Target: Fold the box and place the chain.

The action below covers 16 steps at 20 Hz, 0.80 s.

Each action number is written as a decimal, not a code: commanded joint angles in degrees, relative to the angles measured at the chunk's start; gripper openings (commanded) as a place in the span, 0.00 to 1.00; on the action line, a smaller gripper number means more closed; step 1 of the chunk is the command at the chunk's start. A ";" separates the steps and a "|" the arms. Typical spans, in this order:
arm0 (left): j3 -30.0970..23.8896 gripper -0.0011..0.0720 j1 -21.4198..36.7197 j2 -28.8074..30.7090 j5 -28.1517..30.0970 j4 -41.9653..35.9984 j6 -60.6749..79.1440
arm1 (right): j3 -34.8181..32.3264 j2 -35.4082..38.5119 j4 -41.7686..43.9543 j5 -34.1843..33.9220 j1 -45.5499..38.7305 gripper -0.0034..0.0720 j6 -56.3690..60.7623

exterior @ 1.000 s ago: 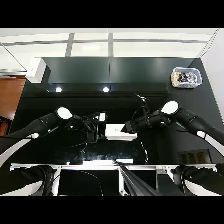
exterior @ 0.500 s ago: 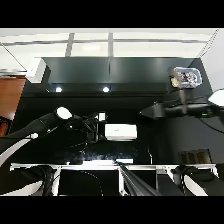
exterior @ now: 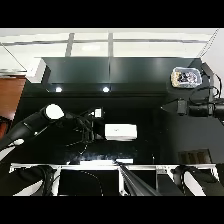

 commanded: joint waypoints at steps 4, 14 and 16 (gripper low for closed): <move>4.35 0.99 -4.15 0.92 3.61 -4.37 -7.32 | 0.07 0.24 -3.48 -3.34 -1.25 0.07 -0.46; 15.21 0.99 -9.38 -15.96 2.71 -4.44 -11.26 | 0.07 0.24 -3.50 -5.31 -1.22 0.07 -0.44; 15.21 0.99 -9.86 -16.81 2.16 -4.42 -11.26 | 0.07 0.24 -3.48 -5.64 -1.22 0.07 -0.44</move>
